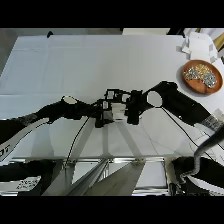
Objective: Fold the box and place the chain.
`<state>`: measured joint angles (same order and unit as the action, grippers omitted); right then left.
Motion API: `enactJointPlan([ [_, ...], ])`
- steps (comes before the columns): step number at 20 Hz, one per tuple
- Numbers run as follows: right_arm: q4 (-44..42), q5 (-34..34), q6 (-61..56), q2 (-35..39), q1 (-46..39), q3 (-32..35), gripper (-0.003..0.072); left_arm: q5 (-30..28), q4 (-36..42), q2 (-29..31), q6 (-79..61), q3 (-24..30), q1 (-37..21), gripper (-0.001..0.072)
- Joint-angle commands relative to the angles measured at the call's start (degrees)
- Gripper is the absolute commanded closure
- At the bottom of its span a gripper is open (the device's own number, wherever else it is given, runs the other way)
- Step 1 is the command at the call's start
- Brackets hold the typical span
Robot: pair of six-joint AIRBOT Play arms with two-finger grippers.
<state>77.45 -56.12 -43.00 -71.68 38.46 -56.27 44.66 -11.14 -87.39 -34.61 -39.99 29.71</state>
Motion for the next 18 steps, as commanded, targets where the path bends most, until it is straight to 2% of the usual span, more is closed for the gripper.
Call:
enactJointPlan([
  [1,0.11,1.31,-0.02,0.0,0.04,0.42,0.0453,0.13,-0.02,0.04,-0.04,-0.02,0.02,0.0559],
  [18,-1.42,3.23,0.0,0.02,0.04,4.11,0.0446,0.13,-0.02,0.04,-0.04,-0.02,0.02,0.0559],
])
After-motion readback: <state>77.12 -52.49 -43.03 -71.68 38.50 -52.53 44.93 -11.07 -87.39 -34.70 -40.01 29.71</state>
